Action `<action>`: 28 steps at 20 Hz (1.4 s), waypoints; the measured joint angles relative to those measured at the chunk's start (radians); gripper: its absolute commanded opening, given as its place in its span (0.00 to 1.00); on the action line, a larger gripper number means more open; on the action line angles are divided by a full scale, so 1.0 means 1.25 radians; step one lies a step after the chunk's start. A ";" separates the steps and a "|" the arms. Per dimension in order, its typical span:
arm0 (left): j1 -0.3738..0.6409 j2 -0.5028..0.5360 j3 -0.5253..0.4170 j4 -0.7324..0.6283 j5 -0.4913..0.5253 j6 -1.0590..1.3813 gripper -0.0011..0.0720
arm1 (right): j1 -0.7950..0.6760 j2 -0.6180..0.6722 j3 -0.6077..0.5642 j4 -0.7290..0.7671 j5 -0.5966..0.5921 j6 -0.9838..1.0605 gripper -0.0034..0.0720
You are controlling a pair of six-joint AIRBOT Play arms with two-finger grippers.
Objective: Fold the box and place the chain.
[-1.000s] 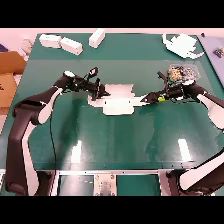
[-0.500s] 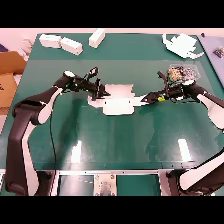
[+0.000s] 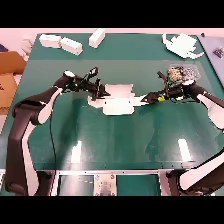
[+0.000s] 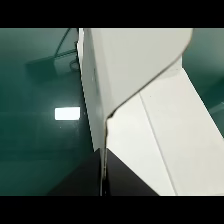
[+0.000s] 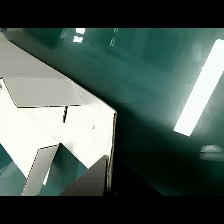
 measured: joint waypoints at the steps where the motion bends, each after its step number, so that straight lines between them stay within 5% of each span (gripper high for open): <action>1: 0.000 0.000 0.000 0.000 0.000 0.000 0.04 | 0.000 0.000 0.000 0.000 0.000 0.000 0.06; 3: 0.000 0.000 0.000 0.000 0.000 -0.001 0.04 | 0.000 0.000 0.000 0.000 0.000 0.000 0.07; 5: -0.001 0.000 0.000 -0.001 0.001 -0.002 0.04 | -0.001 -0.001 0.000 -0.001 -0.009 -0.002 0.29; 10: -0.001 -0.001 -0.001 0.000 -0.005 -0.001 0.04 | -0.017 0.001 0.003 0.004 -0.001 -0.002 0.46; 24: 0.000 -0.001 -0.001 -0.004 0.002 0.000 0.04 | -0.052 0.135 0.068 0.033 0.000 -0.153 0.38; 25: 0.000 -0.001 -0.001 -0.004 0.002 0.000 0.04 | -0.052 0.143 0.071 0.063 0.001 -0.168 0.21; 28: 0.000 -0.001 -0.001 -0.004 0.002 0.000 0.04 | -0.043 0.167 0.068 0.134 0.039 -0.189 0.15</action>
